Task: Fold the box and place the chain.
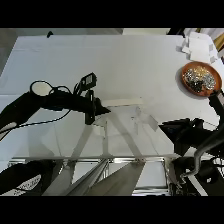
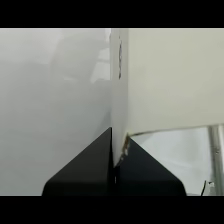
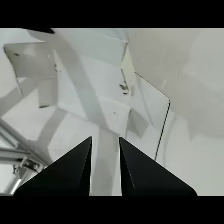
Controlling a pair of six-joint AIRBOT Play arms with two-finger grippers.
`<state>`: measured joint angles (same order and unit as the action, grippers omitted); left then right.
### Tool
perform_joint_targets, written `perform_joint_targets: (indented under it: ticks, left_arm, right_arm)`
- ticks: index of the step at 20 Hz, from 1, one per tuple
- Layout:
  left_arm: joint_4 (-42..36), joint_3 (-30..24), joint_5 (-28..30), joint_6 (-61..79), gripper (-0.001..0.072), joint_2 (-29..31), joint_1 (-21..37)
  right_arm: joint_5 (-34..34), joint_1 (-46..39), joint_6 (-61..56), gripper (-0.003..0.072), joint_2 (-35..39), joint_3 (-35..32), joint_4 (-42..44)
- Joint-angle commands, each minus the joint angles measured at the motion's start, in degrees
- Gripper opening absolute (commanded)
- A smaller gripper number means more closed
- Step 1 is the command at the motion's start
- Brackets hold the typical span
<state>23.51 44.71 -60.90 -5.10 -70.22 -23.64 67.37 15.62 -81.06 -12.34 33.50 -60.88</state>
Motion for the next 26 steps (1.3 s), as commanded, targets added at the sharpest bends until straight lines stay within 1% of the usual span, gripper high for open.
perform_joint_targets:
  ticks: [1, 4, 6, 8, 9, 11, 12, 13, 15, 19, 23, 26]
  left_arm:
    - [-4.6, -0.3, 2.6, 7.5, 0.0004, -6.4, 0.0]
    - [-7.2, -0.3, 2.7, 16.7, 0.0004, -11.4, 0.0]
    - [-7.2, -0.3, 3.9, 18.2, 0.0004, -13.7, 0.0]
    - [-6.3, 0.5, 6.6, 18.2, 0.0003, -15.4, 0.0]
    - [-4.0, 2.1, 6.7, 18.1, 0.0003, -16.3, 0.0]
    - [1.6, 6.5, 4.9, 16.4, 0.0004, -18.4, -0.1]
    - [2.2, 8.1, 4.5, 16.3, 0.0004, -19.2, -0.1]
    - [1.8, 9.0, 4.7, 16.5, 0.0005, -19.9, -0.1]
    - [-0.2, 9.1, 5.4, 17.3, 0.0005, -20.7, -0.2]
    - [-0.5, 9.0, 5.4, 19.8, 0.0003, -21.1, -1.4]
    - [-0.9, 9.0, 7.5, 21.9, 0.0003, -21.6, -3.3]
    - [-2.8, 9.0, 7.6, 21.9, 0.0002, -22.6, -3.6]
  right_arm:
    - [-1.8, 0.0, 0.1, 0.0202, 0.1, 0.0, -2.4]
    - [-2.8, 0.0, 0.1, 0.0202, 0.1, 0.0, -5.2]
    - [-3.5, 0.0, 0.1, 0.0202, 0.0, 0.0, -6.7]
    - [-5.0, 0.0, 0.1, 0.0202, 0.0, 0.0, -8.4]
    - [-6.3, 0.0, 0.1, 0.0202, 0.0, 0.0, -9.3]
    - [-8.5, 0.0, 0.1, 0.0202, 0.0, 0.0, -10.8]
    - [-9.3, 0.0, 0.1, 0.0202, 0.0, 0.0, -11.3]
    - [-9.9, 0.0, 0.2, 0.0202, -0.1, 0.0, -11.8]
    - [-9.9, 0.0, 0.2, 0.0202, -0.8, 0.0, -12.6]
    - [-9.9, 0.0, 0.2, 0.0202, -1.9, 0.0, -12.6]
    - [-9.9, 0.0, 0.3, 0.0202, -2.8, 0.0, -12.6]
    - [-9.6, 0.0, 0.3, 0.0202, -3.2, 0.0, -12.6]
